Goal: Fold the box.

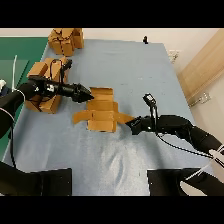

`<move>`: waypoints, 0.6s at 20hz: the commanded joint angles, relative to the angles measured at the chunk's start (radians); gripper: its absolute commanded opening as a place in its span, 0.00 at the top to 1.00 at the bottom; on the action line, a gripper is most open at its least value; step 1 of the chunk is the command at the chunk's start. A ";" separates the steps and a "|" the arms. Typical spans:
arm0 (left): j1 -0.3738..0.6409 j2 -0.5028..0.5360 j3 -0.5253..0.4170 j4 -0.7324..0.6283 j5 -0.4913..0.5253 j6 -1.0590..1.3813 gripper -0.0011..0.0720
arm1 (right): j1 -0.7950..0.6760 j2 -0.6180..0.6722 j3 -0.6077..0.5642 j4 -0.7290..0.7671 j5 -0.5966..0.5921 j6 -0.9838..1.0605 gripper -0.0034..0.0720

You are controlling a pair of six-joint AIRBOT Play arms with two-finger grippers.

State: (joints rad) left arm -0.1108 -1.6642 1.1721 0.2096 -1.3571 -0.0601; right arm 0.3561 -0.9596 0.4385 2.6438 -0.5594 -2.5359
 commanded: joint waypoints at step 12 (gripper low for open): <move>-0.021 -0.043 0.024 -0.050 -0.014 0.073 0.97 | 0.001 0.002 0.001 0.001 -0.014 0.001 0.95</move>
State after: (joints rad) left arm -0.1310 -1.7065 1.1942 0.1493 -1.3685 -0.0338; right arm 0.3565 -0.9592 0.4385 2.6434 -0.5674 -2.5355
